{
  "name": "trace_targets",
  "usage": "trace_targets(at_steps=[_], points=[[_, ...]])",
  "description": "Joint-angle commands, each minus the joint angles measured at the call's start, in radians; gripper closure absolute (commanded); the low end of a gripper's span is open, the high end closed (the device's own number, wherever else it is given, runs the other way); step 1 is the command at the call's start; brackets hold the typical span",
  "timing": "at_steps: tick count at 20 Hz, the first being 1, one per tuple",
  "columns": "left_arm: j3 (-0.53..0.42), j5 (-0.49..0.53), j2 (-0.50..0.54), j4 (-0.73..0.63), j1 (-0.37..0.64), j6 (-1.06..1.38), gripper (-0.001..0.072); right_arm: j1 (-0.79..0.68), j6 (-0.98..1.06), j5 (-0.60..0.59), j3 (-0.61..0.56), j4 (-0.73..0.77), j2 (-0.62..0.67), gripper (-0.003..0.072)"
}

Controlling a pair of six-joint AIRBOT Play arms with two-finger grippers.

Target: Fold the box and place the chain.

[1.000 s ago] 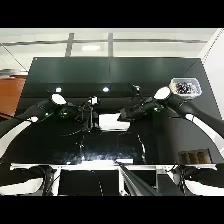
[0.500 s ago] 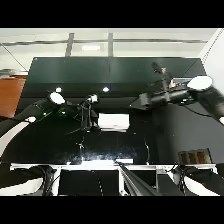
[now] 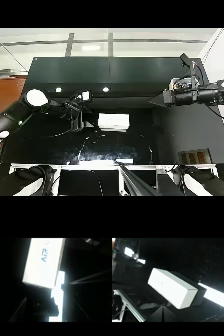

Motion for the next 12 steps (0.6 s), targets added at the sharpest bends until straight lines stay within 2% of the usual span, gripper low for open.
trace_targets(at_steps=[1, 3, 6, 9, 12], points=[[0.001, 0.132, 0.041, -0.003, -0.062, 0.053, -0.0009, -0.016, 0.0, 0.0, 0.001, -0.019, 0.009, 0.0658], [0.007, 0.229, 0.001, -0.005, -0.134, 0.052, -0.0007, -0.016, 0.001, 0.0, 0.001, -0.039, 0.009, 0.0657], [0.047, 0.307, -0.09, -0.03, -0.213, 0.039, -0.0004, -0.016, 0.002, -0.004, 0.001, -0.055, 0.009, 0.0658], [0.087, 0.268, -0.181, -0.126, -0.212, 0.038, -0.0004, -0.016, 0.006, -0.006, 0.0, -0.055, 0.009, 0.0658], [0.121, 0.225, -0.228, -0.127, -0.214, 0.053, -0.0004, -0.016, 0.008, -0.006, 0.0, -0.055, 0.009, 0.0657]])
